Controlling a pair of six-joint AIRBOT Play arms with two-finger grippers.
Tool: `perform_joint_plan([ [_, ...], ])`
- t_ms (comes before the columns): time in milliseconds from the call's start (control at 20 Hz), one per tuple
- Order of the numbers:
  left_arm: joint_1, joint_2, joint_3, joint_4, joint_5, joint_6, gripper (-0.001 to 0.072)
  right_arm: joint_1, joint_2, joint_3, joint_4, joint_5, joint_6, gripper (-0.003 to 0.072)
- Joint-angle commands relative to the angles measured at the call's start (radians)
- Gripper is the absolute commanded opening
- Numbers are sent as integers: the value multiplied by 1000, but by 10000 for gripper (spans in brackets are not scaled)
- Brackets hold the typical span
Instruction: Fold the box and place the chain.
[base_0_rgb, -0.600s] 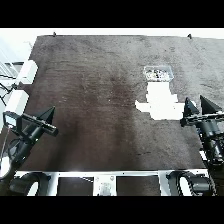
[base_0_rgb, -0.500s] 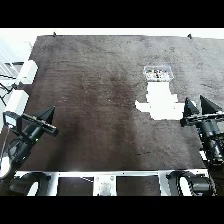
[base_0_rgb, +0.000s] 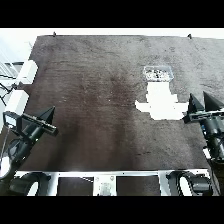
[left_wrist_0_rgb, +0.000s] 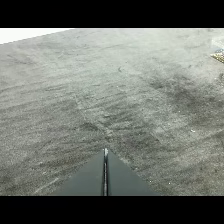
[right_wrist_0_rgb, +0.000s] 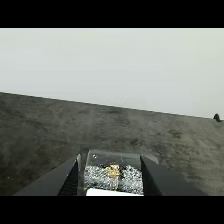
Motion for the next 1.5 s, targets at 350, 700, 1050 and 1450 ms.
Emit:
perform_joint_plan([
  [350,0,1,0,0,0,0,21,-307,-787,488,-119,332,347,472],
  [700,0,1,0,0,0,0,21,-638,-1199,930,-794,900,840,528],
  [1050,0,1,0,0,0,0,21,-695,-1637,1444,-1023,1337,890,538],
  [1450,0,1,0,0,0,0,21,-691,-1852,1524,-977,1492,879,538],
])
